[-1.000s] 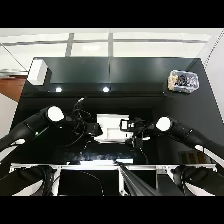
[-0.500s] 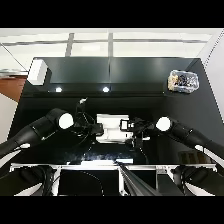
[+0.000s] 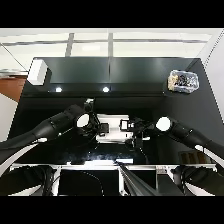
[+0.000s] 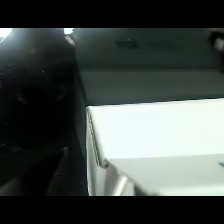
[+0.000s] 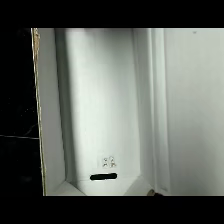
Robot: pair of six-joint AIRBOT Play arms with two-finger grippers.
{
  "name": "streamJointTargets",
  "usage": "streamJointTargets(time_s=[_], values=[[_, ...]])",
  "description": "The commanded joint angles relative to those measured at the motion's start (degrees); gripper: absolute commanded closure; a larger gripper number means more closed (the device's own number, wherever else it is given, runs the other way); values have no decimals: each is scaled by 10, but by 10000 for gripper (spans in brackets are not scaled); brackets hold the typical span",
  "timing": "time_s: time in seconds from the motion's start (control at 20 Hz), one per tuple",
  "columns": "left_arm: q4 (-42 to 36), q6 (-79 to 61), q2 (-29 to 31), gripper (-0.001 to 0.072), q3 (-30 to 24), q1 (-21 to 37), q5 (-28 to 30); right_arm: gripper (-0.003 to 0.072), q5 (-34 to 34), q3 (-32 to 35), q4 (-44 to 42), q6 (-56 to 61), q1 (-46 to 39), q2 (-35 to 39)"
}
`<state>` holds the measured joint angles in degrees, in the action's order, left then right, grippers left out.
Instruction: Fold the box and place the chain.
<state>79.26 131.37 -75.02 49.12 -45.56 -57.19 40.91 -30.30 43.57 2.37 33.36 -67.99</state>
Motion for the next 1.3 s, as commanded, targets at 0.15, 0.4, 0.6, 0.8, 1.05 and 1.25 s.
streamJointTargets(time_s=[0.15, 0.4, 0.6, 0.8, 1.05, 1.25], values=[[9, 55, -19, 318, 13, -11, -16, 353, 0, 0, 0, 0, 0, 0], [25, 71, -23, 385, 24, -30, -18, 353, -2, 0, 0, 0, 0, 0], [31, 72, -29, 446, 24, -30, -18, 353, -2, 0, 0, 0, 0, 0], [38, 73, -51, 449, 47, -33, -30, 353, -2, 0, 0, 0, 0, 0], [69, 73, -56, 493, 62, -43, -57, 353, -2, 0, 0, 0, 0, 0], [71, 71, -56, 494, 62, -43, -61, 353, -2, 0, 0, 0, 0, 0]])
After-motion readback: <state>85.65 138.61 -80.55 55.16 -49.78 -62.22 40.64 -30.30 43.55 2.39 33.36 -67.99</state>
